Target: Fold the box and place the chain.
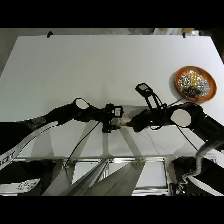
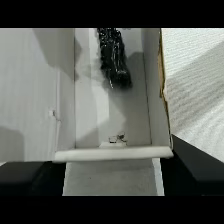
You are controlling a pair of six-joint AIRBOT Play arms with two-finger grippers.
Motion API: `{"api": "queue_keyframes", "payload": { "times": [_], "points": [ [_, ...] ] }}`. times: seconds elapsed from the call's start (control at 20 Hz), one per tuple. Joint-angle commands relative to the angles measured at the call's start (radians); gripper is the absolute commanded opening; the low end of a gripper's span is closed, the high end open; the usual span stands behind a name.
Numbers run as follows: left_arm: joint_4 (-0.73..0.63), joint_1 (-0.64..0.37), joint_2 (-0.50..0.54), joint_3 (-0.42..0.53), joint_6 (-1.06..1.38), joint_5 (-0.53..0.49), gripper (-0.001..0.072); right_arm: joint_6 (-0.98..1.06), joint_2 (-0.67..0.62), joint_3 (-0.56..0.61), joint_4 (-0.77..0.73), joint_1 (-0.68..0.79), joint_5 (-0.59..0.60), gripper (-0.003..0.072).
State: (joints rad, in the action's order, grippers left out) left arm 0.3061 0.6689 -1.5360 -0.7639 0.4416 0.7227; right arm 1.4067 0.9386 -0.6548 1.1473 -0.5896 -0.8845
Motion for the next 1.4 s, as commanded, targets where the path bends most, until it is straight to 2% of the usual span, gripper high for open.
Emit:
{"api": "queue_keyframes", "payload": {
  "times": [0.0, 0.1, 0.15, 0.2, 0.35, 0.4, 0.5, 0.6, 0.75, 0.9, 0.95, 1.0, 1.15, 1.35],
  "points": [
    [0.0, 0.0, 0.001, 0.0, 0.0, 0.0, 0.015, -0.072, 0.01, -0.055, 0.023, -0.003, -0.113, 0.0297],
    [0.0, 0.0, 0.001, 0.0, 0.0, 0.0, 0.015, -0.073, -0.015, -0.125, 0.085, 0.037, -0.241, 0.0289],
    [0.0, 0.0, 0.001, 0.0, 0.0, 0.0, 0.015, -0.085, -0.038, -0.146, 0.12, 0.067, -0.291, 0.025],
    [0.0, 0.0, 0.001, 0.0, 0.0, 0.0, 0.015, -0.149, -0.07, -0.151, 0.131, 0.108, -0.342, 0.0142],
    [0.0, 0.0, 0.001, 0.0, 0.0, 0.0, 0.015, -0.501, -0.116, -0.148, 0.11, 0.272, -0.533, 0.0097],
    [0.0, 0.0, 0.001, 0.0, 0.0, 0.0, 0.015, -0.598, -0.116, -0.137, 0.105, 0.328, -0.553, 0.0097],
    [0.0, 0.0, 0.001, 0.0, 0.0, 0.0, 0.015, -0.812, -0.115, -0.082, 0.064, 0.429, -0.502, 0.0097],
    [0.0, 0.0, 0.001, 0.0, 0.0, 0.0, 0.015, -1.043, -0.113, 0.006, 0.006, 0.477, -0.396, 0.0097],
    [0.0, 0.0, 0.001, 0.0, 0.0, 0.0, 0.015, -1.324, -0.079, 0.133, -0.028, 0.478, -0.255, 0.0101],
    [0.0, 0.0, 0.001, 0.0, 0.0, 0.0, 0.015, -1.524, -0.001, 0.21, -0.083, 0.478, -0.204, 0.012],
    [0.0, 0.0, 0.001, 0.0, 0.0, 0.0, 0.015, -1.591, 0.025, 0.221, -0.115, 0.478, -0.179, 0.0152],
    [0.0, 0.0, 0.001, 0.0, 0.0, 0.0, 0.015, -1.644, 0.048, 0.225, -0.153, 0.478, -0.145, 0.0207],
    [0.0, 0.0, 0.001, 0.0, 0.0, 0.0, 0.015, -1.704, 0.118, 0.225, -0.256, 0.478, -0.074, 0.0206],
    [0.0, 0.0, 0.001, 0.0, 0.0, 0.0, 0.015, -1.707, 0.159, 0.225, -0.259, 0.478, -0.03, 0.0198]
  ]
}}
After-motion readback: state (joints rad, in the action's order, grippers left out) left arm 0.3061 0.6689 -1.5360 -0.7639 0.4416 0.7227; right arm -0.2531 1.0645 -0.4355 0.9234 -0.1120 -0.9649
